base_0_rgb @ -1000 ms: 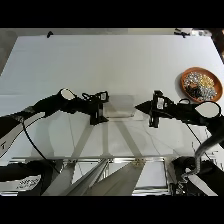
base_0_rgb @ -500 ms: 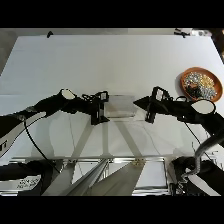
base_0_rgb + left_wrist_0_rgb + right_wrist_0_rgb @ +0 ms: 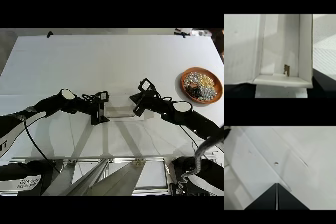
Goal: Fold the box and place the chain.
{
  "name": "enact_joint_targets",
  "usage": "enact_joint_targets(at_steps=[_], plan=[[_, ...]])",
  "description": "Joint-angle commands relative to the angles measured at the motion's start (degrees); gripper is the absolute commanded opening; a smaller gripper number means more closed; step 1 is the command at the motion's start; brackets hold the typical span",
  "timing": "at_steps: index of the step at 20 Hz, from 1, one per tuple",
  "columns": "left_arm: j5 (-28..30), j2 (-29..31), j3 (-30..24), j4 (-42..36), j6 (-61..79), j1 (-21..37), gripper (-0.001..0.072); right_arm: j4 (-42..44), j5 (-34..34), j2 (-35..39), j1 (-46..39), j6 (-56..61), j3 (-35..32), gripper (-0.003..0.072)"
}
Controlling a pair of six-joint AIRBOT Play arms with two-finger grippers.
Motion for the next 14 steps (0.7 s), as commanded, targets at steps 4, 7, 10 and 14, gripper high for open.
enact_joint_targets(at_steps=[4,7,10,14], plan=[[-0.1,0.0,0.0,0.1,0.1,0.0,0.0383,-13.0,-3.1,-1.3,0.7,19.9,0.0,0.0004],[-0.1,0.0,0.0,0.1,0.1,0.0,0.0383,-25.1,1.5,-4.0,0.7,31.7,0.0,0.0005],[-0.1,0.0,0.0,0.1,0.1,0.0,0.0383,-26.0,2.2,-3.8,0.7,32.8,0.2,0.0006],[-0.1,0.0,0.0,0.1,0.1,0.0,0.0383,-26.9,3.4,-1.5,0.7,32.8,4.0,0.0005]])
